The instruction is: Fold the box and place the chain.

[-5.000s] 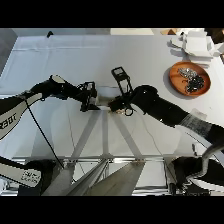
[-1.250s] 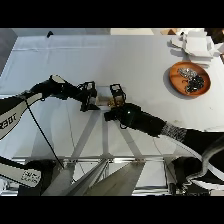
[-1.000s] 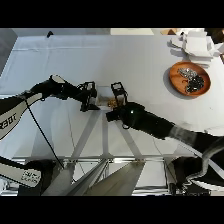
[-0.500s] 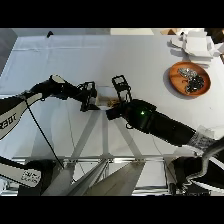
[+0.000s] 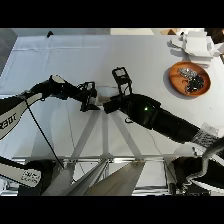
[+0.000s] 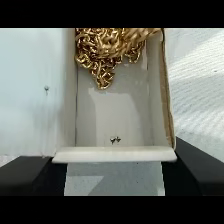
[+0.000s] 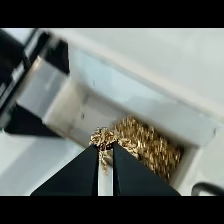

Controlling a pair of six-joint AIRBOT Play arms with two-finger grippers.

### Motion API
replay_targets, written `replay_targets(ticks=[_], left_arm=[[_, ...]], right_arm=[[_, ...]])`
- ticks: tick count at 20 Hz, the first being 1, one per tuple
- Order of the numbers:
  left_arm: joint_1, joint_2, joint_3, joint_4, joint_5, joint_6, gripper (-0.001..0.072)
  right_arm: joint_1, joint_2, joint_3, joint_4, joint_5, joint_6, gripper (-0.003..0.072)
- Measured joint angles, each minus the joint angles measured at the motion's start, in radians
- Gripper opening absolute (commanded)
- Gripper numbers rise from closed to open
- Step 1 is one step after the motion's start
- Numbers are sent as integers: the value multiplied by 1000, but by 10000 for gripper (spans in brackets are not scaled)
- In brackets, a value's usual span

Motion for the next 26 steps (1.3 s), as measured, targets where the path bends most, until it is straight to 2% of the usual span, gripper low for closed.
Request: replay_targets(ticks=[7, 8, 9, 10, 14, 16, 19, 21, 26], left_arm=[[0, 0, 0, 0, 0, 0, 324], [0, 0, 0, 0, 0, 0, 324], [0, 0, 0, 0, 0, 0, 324], [0, 0, 0, 0, 0, 0, 324], [0, 0, 0, 0, 0, 0, 324], [0, 0, 0, 0, 0, 0, 324], [0, 0, 0, 0, 0, 0, 324], [0, 0, 0, 0, 0, 0, 324], [0, 0, 0, 0, 0, 0, 324]], right_arm=[[-22, -16, 0, -19, -96, -17, 12], [-22, -22, 0, -17, -97, -24, 39], [-21, -26, 0, -15, -97, -31, 134], [-20, -29, 0, -13, -95, -36, 192], [-19, -34, 12, 8, -79, -49, 197], [-30, -35, 50, 42, -27, -92, 198], [-93, -40, 139, 156, 86, -271, 201], [-167, -46, 208, 290, 150, -465, 242], [-365, -133, 396, 640, 327, -935, 269]])
